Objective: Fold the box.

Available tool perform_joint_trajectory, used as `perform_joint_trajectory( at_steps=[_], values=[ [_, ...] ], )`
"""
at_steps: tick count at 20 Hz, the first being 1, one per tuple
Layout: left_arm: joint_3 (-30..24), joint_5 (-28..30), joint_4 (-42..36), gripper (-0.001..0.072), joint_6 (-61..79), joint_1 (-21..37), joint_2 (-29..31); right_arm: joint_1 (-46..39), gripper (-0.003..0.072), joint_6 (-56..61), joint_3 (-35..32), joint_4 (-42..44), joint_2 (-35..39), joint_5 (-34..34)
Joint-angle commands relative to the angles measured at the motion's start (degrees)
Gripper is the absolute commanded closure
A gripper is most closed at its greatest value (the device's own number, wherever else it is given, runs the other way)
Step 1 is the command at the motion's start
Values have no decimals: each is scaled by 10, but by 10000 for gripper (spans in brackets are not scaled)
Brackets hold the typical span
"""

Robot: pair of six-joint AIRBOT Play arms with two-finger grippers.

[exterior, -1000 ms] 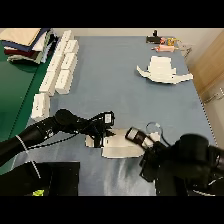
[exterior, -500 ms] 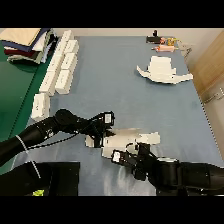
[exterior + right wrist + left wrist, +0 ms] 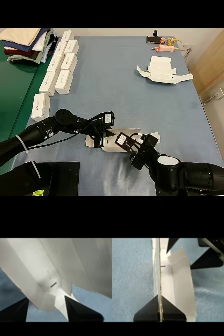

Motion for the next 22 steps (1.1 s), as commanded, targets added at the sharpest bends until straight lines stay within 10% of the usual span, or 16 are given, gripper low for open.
perform_joint_trajectory(
  at_steps=[1, 12, 22],
  values=[
    [0, 0, 0, 696, 0, 0, 0, 0, 38, 62, 2, -26, 5, -26],
    [0, 0, 0, 696, 0, 0, 0, -5, -34, 29, 1, -29, 6, -3],
    [0, 0, 0, 696, 0, 0, 0, -317, -34, -621, -11, 338, 63, 123]
  ],
)
